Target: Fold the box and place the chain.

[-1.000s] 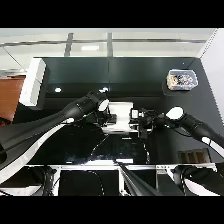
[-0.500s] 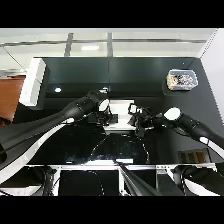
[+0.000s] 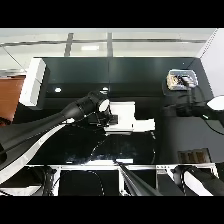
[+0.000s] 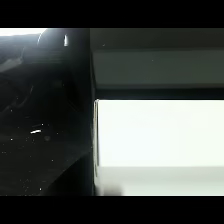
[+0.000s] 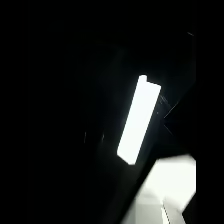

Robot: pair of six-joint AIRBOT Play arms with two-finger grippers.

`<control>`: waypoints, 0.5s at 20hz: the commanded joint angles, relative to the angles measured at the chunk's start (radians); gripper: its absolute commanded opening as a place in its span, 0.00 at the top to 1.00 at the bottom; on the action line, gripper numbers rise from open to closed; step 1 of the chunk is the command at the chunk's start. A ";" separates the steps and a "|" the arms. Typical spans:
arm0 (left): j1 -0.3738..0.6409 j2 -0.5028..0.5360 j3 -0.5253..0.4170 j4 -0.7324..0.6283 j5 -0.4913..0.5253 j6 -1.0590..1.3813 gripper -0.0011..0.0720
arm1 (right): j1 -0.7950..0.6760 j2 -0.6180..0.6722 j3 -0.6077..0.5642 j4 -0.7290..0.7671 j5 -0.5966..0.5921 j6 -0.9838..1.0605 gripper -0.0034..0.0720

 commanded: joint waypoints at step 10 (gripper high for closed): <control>0.000 -0.001 0.001 -0.001 -0.002 -0.001 0.95 | 0.154 -0.313 -0.087 0.407 0.131 -0.056 0.93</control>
